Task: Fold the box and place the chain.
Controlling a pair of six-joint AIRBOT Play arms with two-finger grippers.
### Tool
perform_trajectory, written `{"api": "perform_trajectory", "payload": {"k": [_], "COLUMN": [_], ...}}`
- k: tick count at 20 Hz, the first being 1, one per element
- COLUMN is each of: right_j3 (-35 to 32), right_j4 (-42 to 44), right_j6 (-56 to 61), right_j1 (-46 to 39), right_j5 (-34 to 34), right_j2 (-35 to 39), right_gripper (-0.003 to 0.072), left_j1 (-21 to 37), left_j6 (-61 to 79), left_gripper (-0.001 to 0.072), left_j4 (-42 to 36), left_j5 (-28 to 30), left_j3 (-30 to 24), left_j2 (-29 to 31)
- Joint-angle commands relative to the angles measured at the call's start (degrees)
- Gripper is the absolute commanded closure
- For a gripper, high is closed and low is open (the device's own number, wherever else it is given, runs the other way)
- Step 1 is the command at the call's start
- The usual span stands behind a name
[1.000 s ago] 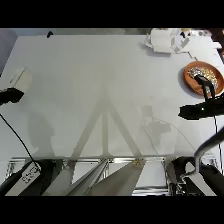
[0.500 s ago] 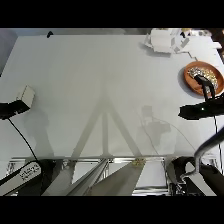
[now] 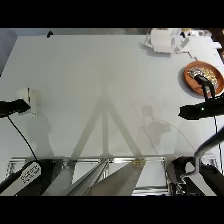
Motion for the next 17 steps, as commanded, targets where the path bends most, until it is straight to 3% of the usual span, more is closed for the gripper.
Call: {"api": "perform_trajectory", "payload": {"k": [1,8,17], "right_j3": [0.0,0.0,0.0], "right_j4": [0.0,0.0,0.0], "right_j6": [0.0,0.0,0.0], "right_j1": [0.0,0.0,0.0], "right_j5": [0.0,0.0,0.0], "right_j2": [0.0,0.0,0.0], "right_gripper": [0.067,0.067,0.067], "left_j1": [-3.1,-9.0,-10.8], "left_j6": [0.0,-0.1,-0.2], "left_gripper": [0.0006,0.0007,0.0007], "left_j4": [0.7,0.6,0.7], "left_j5": [-0.1,-0.4,-1.6], "left_j3": [0.0,0.0,0.0], "left_j2": [6.3,16.5,17.3]}}
